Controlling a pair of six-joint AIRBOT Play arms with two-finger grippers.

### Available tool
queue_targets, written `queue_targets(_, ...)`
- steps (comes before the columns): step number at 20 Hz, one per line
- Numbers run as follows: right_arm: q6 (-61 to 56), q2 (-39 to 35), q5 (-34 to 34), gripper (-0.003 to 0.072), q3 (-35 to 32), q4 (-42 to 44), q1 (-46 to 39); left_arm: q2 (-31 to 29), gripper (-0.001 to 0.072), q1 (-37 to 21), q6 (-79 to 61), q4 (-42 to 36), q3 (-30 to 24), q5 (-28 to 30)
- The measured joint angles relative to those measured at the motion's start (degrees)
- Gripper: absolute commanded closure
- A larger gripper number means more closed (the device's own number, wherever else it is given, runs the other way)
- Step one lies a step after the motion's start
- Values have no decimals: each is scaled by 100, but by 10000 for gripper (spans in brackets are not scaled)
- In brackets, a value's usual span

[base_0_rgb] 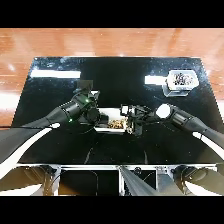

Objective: Fold the box and place the chain.

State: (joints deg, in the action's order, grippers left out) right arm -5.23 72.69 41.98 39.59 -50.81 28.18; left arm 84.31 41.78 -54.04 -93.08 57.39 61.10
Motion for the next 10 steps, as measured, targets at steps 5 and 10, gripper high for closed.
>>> queue_targets(5, -802, -726, 315, 659, 0, -466, 0, 0, 687, 0, -15, -2, 0, -2)
queue_targets(10, -1266, -1121, 535, 66, 0, -868, 0, 0, 687, 0, -17, -2, 0, -4)
